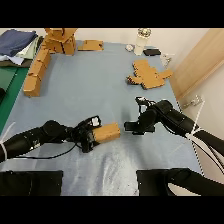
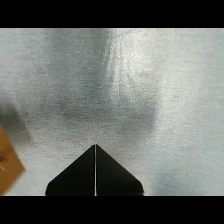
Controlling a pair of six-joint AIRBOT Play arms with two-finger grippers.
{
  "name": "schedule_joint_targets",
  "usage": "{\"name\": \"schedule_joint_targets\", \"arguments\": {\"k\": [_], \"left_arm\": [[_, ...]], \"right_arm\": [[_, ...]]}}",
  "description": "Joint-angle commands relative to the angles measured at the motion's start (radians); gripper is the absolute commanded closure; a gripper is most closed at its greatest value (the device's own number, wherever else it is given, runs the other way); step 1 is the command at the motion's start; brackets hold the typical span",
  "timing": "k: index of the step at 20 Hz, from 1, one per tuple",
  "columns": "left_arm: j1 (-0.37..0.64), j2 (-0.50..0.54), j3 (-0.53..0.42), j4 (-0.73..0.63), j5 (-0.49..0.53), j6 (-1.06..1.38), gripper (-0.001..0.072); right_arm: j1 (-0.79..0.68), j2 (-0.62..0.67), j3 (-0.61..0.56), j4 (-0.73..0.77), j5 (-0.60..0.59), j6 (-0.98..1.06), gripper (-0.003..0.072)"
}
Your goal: Fold the box.
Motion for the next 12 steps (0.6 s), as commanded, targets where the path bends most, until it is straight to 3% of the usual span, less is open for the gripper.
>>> {"name": "schedule_joint_targets", "arguments": {"k": [1, 6, 12], "left_arm": [[0.113, 0.082, 0.001, 0.168, 0.022, -0.328, 0.0203], [0.43, 0.169, 0.002, 0.5, -0.04, -0.72, 0.0203], [0.807, 0.173, 0.002, 0.525, -0.135, -0.763, 0.0203]], "right_arm": [[0.0, 0.0, 0.001, -0.002, 0.0, 0.0, 0.0683], [0.0, 0.0, 0.001, -0.002, 0.0, 0.0, 0.0683], [0.0, 0.0, 0.001, -0.002, 0.0, 0.0, 0.0683]]}}
